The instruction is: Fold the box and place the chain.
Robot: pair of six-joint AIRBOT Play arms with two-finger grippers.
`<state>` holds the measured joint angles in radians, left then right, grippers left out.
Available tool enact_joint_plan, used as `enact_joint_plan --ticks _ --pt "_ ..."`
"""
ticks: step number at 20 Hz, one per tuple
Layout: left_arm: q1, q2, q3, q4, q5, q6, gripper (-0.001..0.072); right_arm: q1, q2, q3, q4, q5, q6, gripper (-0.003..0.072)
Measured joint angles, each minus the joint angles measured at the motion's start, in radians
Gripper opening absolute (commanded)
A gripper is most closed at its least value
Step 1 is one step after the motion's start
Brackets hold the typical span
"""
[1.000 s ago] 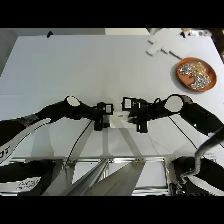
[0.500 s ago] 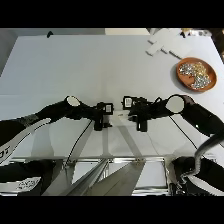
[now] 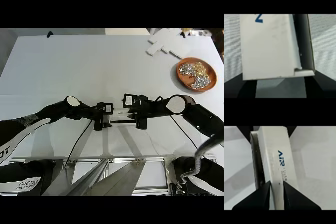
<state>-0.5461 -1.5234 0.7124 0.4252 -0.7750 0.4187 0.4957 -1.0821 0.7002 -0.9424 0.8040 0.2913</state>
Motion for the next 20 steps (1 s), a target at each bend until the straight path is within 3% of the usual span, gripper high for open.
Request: enact_joint_plan --ticks 5,9,12,13,20 --pt "0.000 0.000 0.000 0.002 0.000 0.003 0.0012 0.000 -0.011 0.000 0.002 0.015 0.000 0.0157" --pt "0.000 0.000 0.000 0.005 0.000 0.008 0.0012 0.000 -0.012 0.000 0.000 0.091 0.000 0.0163" --pt "0.000 0.000 0.000 0.006 -0.004 0.008 0.0012 0.000 -0.012 -0.004 0.000 0.138 0.000 0.0217" --pt "0.000 0.000 0.000 0.006 -0.004 0.008 0.0012 0.000 -0.012 -0.006 0.000 0.146 0.000 0.0269" --pt "-0.001 0.000 0.000 0.002 -0.003 0.001 0.0012 0.000 0.018 -0.013 0.007 0.137 0.000 0.0303"
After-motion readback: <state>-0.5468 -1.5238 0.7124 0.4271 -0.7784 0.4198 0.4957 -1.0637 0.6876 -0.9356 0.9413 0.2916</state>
